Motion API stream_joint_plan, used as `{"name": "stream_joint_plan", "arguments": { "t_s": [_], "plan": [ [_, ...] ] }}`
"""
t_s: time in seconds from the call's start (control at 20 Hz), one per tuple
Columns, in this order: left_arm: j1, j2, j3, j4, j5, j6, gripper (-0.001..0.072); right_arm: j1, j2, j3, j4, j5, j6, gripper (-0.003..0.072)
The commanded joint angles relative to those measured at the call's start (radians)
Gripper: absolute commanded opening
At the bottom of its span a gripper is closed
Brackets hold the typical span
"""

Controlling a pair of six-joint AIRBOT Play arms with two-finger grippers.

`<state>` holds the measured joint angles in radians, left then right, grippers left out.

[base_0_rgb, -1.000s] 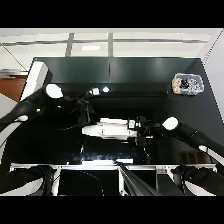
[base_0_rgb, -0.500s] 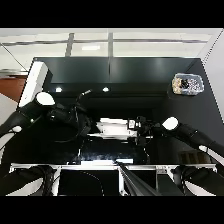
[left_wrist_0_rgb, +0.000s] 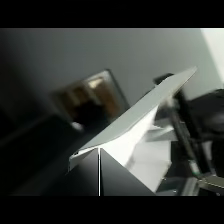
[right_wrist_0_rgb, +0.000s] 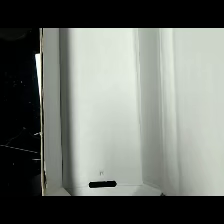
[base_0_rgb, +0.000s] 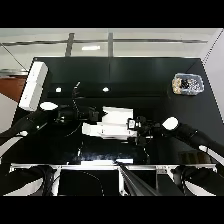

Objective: Fold the box and place the chain.

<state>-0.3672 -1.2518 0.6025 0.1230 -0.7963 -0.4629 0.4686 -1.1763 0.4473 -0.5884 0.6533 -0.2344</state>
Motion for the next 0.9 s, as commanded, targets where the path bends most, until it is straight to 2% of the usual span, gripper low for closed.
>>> {"name": "stream_joint_plan", "arguments": {
  "t_s": [0.0, 0.25, 0.45, 0.65, 0.85],
  "plan": [
    [-0.049, -0.004, -0.004, 0.09, 0.074, 0.026, 0.0028, 0.001, 0.0, -0.001, 0.0, 0.0, 0.0, 0.0473],
    [-0.128, -0.023, -0.004, 0.2, 0.164, 0.026, 0.0028, 0.001, 0.0, -0.001, 0.0, 0.0, 0.0, 0.0473],
    [-0.121, -0.037, 0.005, 0.207, 0.157, 0.025, 0.0029, 0.001, 0.0, -0.001, 0.0, 0.0, 0.0, 0.0473],
    [-0.04, -0.029, 0.068, 0.264, 0.016, 0.025, 0.0029, 0.001, 0.0, -0.001, 0.0, 0.0, 0.0, 0.0474],
    [0.129, 0.058, 0.087, 0.387, -0.105, 0.025, 0.0029, 0.001, 0.0, -0.001, 0.0, 0.0, 0.0, 0.0473]
  ]
}}
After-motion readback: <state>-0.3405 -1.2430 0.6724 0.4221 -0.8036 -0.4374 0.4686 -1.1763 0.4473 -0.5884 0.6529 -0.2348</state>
